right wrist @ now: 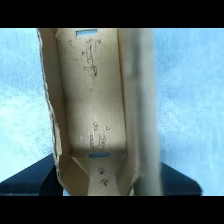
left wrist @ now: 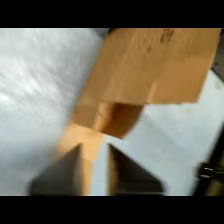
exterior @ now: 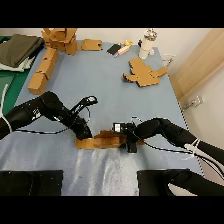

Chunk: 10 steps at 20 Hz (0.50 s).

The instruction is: Fold the box.

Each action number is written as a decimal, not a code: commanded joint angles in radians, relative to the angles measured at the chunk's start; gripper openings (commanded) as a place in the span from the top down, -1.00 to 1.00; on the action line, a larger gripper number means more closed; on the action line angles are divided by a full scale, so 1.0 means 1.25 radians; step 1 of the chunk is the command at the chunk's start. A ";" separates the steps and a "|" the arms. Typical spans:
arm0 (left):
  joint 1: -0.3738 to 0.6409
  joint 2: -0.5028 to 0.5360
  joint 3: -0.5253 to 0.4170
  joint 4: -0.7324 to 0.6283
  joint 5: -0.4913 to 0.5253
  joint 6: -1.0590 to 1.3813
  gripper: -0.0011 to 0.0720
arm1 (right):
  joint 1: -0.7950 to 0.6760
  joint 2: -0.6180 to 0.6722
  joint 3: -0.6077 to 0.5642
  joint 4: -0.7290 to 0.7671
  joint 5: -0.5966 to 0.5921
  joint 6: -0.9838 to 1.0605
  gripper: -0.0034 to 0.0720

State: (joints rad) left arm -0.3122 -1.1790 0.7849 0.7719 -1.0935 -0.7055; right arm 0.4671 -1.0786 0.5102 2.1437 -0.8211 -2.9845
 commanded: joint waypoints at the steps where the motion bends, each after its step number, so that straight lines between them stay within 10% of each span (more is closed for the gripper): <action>1: -0.034 0.025 -0.013 -0.019 -0.158 -0.341 0.95 | 0.001 0.000 0.000 0.000 0.000 0.000 -0.44; 10: -0.155 0.008 -0.020 -0.296 0.399 -0.382 0.94 | 0.001 0.000 0.000 0.000 -0.002 0.000 -0.44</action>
